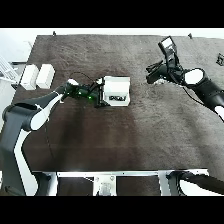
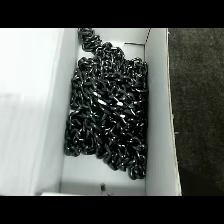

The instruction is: Fold the box and place the chain.

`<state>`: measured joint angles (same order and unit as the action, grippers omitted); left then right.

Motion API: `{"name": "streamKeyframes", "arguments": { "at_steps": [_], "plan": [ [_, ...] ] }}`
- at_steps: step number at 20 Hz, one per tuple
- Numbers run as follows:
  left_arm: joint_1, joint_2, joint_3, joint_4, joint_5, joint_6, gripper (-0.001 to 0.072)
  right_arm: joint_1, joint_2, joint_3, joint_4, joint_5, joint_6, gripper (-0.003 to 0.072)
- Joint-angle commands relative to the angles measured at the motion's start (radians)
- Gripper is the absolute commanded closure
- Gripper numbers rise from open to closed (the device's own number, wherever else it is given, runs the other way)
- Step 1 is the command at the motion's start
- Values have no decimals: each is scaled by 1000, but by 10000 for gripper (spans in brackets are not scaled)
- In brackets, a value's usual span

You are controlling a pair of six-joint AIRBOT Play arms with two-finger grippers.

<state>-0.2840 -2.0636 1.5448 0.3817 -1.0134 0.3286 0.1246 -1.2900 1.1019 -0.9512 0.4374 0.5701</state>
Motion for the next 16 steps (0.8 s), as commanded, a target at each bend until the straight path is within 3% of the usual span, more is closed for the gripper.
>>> {"name": "streamKeyframes", "arguments": {
  "at_steps": [1,4,6,10,13,16],
  "plan": [
    [0,0,0,0,0,0,368,-39,-77,16,84,24,-249,546],
    [0,0,0,0,0,0,367,-72,-161,75,204,108,-371,546],
    [0,0,0,0,0,0,368,-123,-223,129,385,207,-471,546],
    [0,0,0,0,0,0,368,-258,-397,265,725,580,-550,566],
    [0,0,0,0,0,0,368,-281,-525,350,754,727,-474,566],
    [0,0,0,0,0,0,368,-255,-584,370,753,742,-476,565]
  ]
}}
